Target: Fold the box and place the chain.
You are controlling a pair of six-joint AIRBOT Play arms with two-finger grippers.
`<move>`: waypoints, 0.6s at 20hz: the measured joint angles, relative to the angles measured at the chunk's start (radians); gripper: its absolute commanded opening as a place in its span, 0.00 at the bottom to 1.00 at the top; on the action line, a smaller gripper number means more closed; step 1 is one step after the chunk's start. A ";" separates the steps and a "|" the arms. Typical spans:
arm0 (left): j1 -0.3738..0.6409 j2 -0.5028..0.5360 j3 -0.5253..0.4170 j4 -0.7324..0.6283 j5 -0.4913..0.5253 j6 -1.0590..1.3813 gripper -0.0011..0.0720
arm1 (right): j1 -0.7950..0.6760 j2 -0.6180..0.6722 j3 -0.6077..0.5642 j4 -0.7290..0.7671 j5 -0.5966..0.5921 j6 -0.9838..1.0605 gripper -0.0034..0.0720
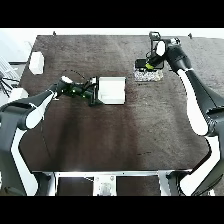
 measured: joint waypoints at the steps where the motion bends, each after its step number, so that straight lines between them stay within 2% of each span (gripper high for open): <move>1: 0.000 0.000 0.000 0.000 0.000 0.000 0.41 | -0.018 -0.018 0.000 0.022 -0.026 -0.015 0.57; 7: 0.000 0.000 0.000 0.000 0.000 0.000 0.41 | -0.069 -0.118 0.000 0.122 -0.123 -0.087 0.57; 9: 0.000 0.000 0.000 0.000 0.000 0.000 0.41 | -0.076 -0.144 0.000 0.145 -0.136 -0.107 0.49; 12: 0.000 0.000 0.000 0.000 0.000 -0.001 0.41 | -0.077 -0.166 0.002 0.172 -0.156 -0.129 0.48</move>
